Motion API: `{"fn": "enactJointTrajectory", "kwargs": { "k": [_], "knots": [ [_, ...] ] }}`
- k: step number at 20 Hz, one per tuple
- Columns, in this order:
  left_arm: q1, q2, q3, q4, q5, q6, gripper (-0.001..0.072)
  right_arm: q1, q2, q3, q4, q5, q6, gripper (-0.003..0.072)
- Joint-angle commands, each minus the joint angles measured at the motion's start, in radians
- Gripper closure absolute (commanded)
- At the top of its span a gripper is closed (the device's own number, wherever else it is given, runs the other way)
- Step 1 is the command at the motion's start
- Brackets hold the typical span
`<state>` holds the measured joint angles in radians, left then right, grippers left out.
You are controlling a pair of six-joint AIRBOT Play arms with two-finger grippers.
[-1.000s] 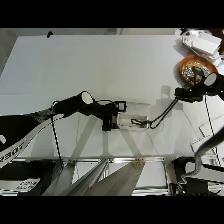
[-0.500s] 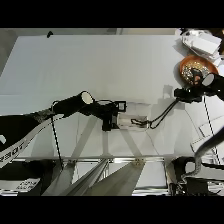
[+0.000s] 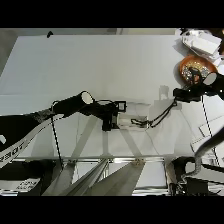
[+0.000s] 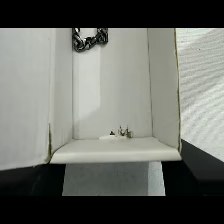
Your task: Fold the box and place the chain.
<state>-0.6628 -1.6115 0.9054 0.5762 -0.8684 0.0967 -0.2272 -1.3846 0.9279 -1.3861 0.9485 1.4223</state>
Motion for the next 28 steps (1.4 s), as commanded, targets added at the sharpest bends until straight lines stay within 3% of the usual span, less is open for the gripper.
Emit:
{"fn": "enactJointTrajectory", "kwargs": {
  "k": [1,6,11,14,23,28],
  "knots": [
    [0.0,0.0,0.001,0.0,0.0,0.0,0.0575,0.0,0.137,0.001,0.008,0.075,-0.08,0.0675],
    [0.0,0.0,0.001,0.0,-0.003,0.0,0.0575,0.0,0.421,0.001,0.079,0.2,-0.164,0.0675],
    [0.0,0.0,0.001,0.0,-0.003,0.0,0.0575,0.0,0.671,0.001,0.365,0.3,-0.236,0.0675],
    [0.0,0.0,0.001,0.0,-0.003,0.0,0.0575,0.0,0.766,0.001,0.462,0.351,-0.248,0.0675],
    [0.0,0.0,0.001,0.0,-0.003,0.0,0.0575,0.023,0.853,0.001,0.741,0.458,-0.262,0.0675],
    [0.0,0.0,0.001,0.0,-0.003,0.0,0.0575,0.245,0.849,0.001,0.706,0.328,-0.253,0.0675]
  ]
}}
